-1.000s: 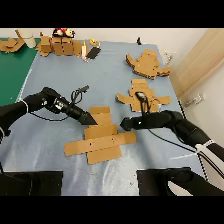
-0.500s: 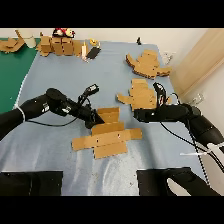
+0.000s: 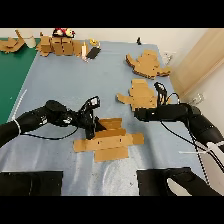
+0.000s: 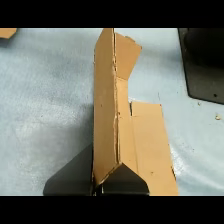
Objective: Fold the box.
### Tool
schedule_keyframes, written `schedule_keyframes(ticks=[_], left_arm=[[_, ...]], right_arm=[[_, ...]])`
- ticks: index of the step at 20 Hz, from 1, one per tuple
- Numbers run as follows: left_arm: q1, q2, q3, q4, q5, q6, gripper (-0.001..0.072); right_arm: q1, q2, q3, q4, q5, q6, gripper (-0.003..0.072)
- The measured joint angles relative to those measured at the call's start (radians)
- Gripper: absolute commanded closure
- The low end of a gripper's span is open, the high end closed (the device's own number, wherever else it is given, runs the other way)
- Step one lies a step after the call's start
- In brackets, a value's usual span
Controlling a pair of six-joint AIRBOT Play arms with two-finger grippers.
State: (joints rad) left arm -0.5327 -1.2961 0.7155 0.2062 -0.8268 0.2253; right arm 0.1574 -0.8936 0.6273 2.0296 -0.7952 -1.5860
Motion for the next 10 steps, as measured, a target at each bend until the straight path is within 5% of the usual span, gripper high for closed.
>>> schedule_keyframes(ticks=[10], left_arm=[[-0.003, 0.013, -0.020, -0.024, 0.051, 0.200, 0.0699]], right_arm=[[0.000, -0.027, 0.000, 0.009, 0.033, 0.000, 0.0665]])
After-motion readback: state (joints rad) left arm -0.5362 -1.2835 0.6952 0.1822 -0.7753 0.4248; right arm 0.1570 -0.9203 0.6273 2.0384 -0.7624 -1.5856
